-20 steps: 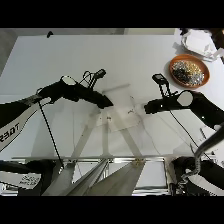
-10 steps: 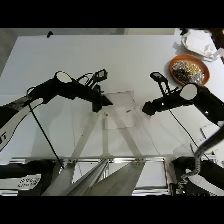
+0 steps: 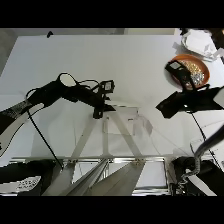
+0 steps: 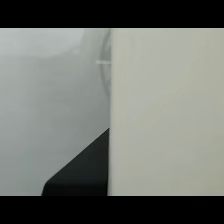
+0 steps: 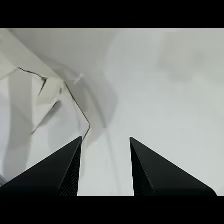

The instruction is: Fold the box and place the chain.

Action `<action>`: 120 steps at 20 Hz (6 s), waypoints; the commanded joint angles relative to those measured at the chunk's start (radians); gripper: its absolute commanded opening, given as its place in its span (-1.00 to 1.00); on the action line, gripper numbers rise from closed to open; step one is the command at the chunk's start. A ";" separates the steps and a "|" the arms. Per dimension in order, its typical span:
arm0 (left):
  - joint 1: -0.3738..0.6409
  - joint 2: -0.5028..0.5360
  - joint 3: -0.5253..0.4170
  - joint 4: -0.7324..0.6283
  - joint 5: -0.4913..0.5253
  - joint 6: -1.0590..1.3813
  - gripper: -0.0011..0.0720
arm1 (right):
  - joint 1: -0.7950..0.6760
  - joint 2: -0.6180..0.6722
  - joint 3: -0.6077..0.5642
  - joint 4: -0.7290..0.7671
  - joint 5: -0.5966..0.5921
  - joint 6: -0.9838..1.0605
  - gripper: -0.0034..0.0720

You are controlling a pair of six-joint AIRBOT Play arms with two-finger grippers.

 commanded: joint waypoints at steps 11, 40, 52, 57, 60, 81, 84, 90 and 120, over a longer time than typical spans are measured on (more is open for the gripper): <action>-0.114 -0.130 -0.014 -0.080 0.217 0.020 -0.97 | 0.000 0.100 -0.073 -0.051 0.005 -0.114 -0.01; -0.114 -0.166 -0.014 -0.223 0.295 0.032 -0.94 | 0.000 0.098 -0.087 -0.051 -0.044 -0.175 -0.01; -0.114 -0.163 -0.013 -0.153 0.270 0.033 -0.97 | 0.000 0.096 -0.087 -0.050 -0.044 -0.213 -0.01; -0.114 -0.164 0.005 -0.076 0.238 0.002 -0.97 | 0.000 0.075 -0.087 -0.050 -0.044 -0.213 -0.01; -0.114 -0.164 0.020 -0.076 0.242 0.002 -0.97 | 0.000 0.074 -0.087 -0.050 -0.044 -0.213 -0.01; -0.114 -0.164 0.020 -0.076 0.239 0.009 -0.94 | 0.010 -0.091 -0.089 0.056 0.105 -0.527 0.02; -0.114 -0.164 0.020 -0.076 0.239 0.008 -0.94 | 0.064 -0.157 -0.089 0.030 0.106 -0.586 0.37; -0.114 -0.164 0.020 -0.076 0.240 0.008 -0.94 | 0.034 -0.047 -0.261 -0.005 -0.148 -0.757 0.74; -0.114 -0.164 0.020 -0.076 0.238 0.009 -0.94 | 0.066 0.032 -0.535 0.265 -0.636 -1.059 0.91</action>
